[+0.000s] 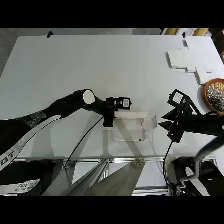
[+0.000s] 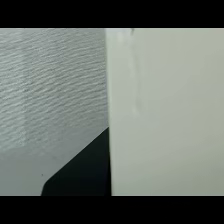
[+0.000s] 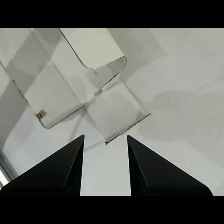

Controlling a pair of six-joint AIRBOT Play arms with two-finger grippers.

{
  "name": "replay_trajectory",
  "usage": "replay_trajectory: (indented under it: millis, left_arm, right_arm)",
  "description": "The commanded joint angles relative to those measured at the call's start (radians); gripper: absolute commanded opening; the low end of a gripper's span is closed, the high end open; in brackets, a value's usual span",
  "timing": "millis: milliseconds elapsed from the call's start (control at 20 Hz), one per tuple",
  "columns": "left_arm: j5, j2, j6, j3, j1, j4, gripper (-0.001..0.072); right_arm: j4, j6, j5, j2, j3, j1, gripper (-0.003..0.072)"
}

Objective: Fold the box and place the chain.

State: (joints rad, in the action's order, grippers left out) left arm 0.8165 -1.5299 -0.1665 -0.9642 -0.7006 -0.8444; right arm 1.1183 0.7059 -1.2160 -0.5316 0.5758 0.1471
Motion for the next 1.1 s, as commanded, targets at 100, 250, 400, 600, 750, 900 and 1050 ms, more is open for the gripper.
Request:
replay_trajectory:
  millis: [100, 250, 400, 600, 750, 900, 1050]
  left_arm:
    - [0.064, 0.006, -0.019, -0.006, 0.001, -0.027, 0.0003]
    - [0.078, 0.006, -0.026, -0.014, 0.001, -0.028, 0.0003]
    - [0.077, 0.006, -0.026, -0.015, 0.002, -0.029, 0.0003]
    - [0.085, 0.006, -0.060, -0.043, 0.002, -0.060, 0.0002]
    - [0.052, 0.002, -0.063, -0.049, 0.000, -0.059, 0.0003]
    - [0.032, -0.020, -0.063, -0.049, 0.000, -0.059, 0.0003]
    - [0.028, -0.027, -0.063, -0.049, 0.000, -0.059, 0.0004]
  right_arm:
    - [0.000, 0.000, 0.000, -0.001, 0.000, 0.001, 0.0298]
    - [0.000, 0.000, 0.000, -0.001, 0.000, 0.001, 0.0298]
    - [0.000, 0.000, 0.000, -0.001, 0.000, 0.001, 0.0298]
    - [0.000, 0.000, 0.001, -0.001, 0.000, 0.001, 0.0298]
    - [0.000, 0.000, 0.001, -0.001, 0.000, 0.001, 0.0298]
    - [0.000, 0.000, 0.001, -0.001, 0.000, 0.001, 0.0298]
    - [0.000, 0.000, 0.000, -0.001, 0.000, 0.001, 0.0298]
